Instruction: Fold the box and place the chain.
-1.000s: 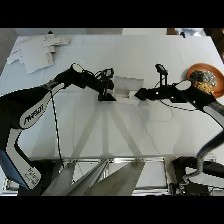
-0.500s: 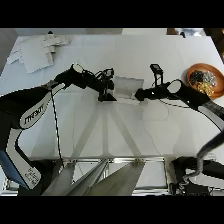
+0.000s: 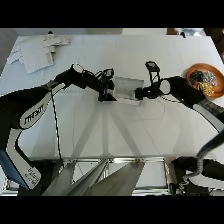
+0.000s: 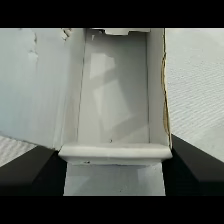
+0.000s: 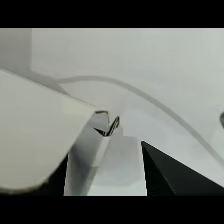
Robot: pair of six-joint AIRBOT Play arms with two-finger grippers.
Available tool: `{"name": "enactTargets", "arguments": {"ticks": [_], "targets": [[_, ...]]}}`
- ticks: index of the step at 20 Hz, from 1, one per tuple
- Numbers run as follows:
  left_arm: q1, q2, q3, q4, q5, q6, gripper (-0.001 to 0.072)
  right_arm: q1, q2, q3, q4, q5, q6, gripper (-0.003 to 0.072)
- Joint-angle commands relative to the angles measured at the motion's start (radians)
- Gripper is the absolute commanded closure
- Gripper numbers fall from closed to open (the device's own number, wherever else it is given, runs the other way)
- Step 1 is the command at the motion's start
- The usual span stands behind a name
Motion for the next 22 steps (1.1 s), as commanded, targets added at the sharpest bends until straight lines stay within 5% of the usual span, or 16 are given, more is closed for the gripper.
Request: {"name": "enactTargets", "arguments": {"ticks": [1, 11, 17, 22], "targets": [[0.001, 0.000, 0.000, 0.000, 0.001, -0.001, 0.0699, 0.042, -0.014, 0.016, -0.161, 0.067, 0.160, 0.0234], [0.001, 0.000, 0.000, 0.000, 0.001, -0.001, 0.0699, 0.116, -0.096, 0.201, -0.230, 0.137, 0.332, 0.0234], [0.001, 0.000, 0.000, 0.000, 0.001, -0.001, 0.0699, 0.119, -0.151, 0.208, -0.230, 0.251, 0.493, 0.0235], [0.001, 0.000, 0.000, 0.000, 0.001, -0.001, 0.0699, 0.143, -0.194, 0.208, -0.230, 0.217, 0.548, 0.0294]]}}
